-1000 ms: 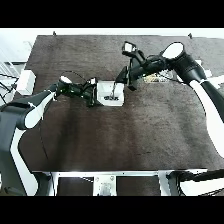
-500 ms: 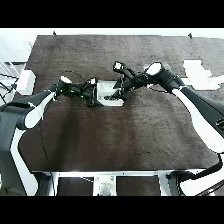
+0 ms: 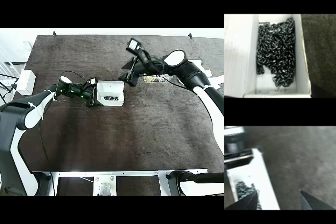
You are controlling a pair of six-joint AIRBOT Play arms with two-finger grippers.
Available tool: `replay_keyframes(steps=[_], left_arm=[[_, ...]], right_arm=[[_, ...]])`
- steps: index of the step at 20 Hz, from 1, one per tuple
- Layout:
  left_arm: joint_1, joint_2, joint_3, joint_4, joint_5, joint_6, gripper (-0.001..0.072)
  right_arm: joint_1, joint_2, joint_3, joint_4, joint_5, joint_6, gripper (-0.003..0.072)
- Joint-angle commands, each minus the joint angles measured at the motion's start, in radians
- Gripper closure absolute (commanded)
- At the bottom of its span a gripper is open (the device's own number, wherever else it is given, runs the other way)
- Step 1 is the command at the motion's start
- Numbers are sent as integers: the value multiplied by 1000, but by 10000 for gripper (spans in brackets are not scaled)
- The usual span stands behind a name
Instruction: Fold the box and place the chain.
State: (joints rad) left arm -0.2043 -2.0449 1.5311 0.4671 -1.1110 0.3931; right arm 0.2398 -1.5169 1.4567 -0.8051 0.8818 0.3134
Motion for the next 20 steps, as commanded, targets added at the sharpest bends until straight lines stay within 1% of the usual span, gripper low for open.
replay_keyframes(steps=[1, 2, 3, 4, 7, 10, 13, 16, 18, 20], left_arm=[[1, 0, 0, 0, 0, 0, 233], [1, 0, 0, 0, 0, 0, 233], [1, 1, 0, 0, 0, 0, 233], [1, 0, 0, 0, 0, 0, 233], [1, 0, 0, 0, 0, 0, 233], [0, 1, 0, 0, 0, 0, 233], [1, 1, 0, 0, 1, 0, 233], [1, 1, 0, 0, 1, 0, 233], [1, 1, 0, 0, 1, 0, 233], [1, 0, 0, 0, 2, 0, 233]], right_arm=[[-54, 10, -1, 6, -67, 112, 111], [-70, 0, -1, 13, -84, 140, 231], [-87, -14, -1, 42, -89, 138, 379], [-100, -32, -1, 76, -87, 139, 406], [-113, -107, 2, 130, -35, 112, 414], [-108, -188, 21, 149, 5, 77, 425], [-98, -258, 69, 177, 111, 41, 424], [-86, -272, 84, 169, 175, 31, 420], [-78, -272, 97, 168, 278, 14, 398], [-66, -272, 106, 163, 340, 12, 397]])
